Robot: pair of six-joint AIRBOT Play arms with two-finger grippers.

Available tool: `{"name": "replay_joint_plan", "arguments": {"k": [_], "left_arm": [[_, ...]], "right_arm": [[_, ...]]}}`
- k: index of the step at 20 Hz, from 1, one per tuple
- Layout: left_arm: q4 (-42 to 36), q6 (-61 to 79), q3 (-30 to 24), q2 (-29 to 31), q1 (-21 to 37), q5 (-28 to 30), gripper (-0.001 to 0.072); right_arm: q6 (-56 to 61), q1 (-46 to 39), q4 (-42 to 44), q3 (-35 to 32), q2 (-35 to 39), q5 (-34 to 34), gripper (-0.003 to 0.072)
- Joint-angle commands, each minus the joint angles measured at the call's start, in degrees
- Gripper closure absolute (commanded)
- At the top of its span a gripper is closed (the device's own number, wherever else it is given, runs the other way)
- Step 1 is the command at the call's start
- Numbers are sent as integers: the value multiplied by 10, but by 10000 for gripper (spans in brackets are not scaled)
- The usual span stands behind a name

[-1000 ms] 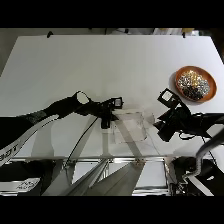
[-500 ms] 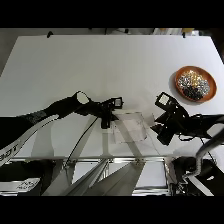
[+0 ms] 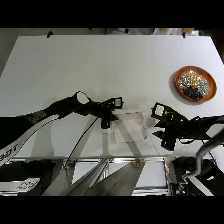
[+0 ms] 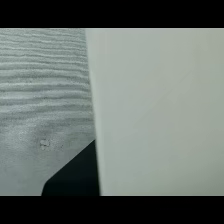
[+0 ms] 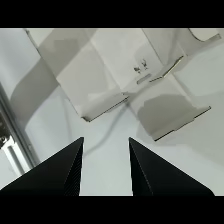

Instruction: Fold the box and place the chain.

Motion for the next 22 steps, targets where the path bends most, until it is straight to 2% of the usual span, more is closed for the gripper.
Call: {"name": "replay_joint_plan", "arguments": {"k": [1,5,6,8,9,12,17,22], "left_arm": [[0,0,0,0,0,-4,700],[-1,0,0,0,0,-4,700],[-1,0,0,0,0,-4,700],[-1,0,0,0,0,-4,700],[-1,0,0,0,0,-5,700],[-1,0,0,0,0,-4,700],[-1,0,0,0,0,-4,700],[-2,0,0,0,0,-4,700]], "right_arm": [[-70,-3,24,-37,1,-62,404],[-206,49,26,-132,1,-183,388],[-238,67,22,-151,1,-212,319],[-267,102,-3,-183,1,-273,84],[-273,113,-16,-192,1,-295,45],[-272,140,-28,-205,0,-327,7],[-272,164,-39,-224,-6,-384,-1],[-272,164,-47,-224,-52,-423,-1]]}}
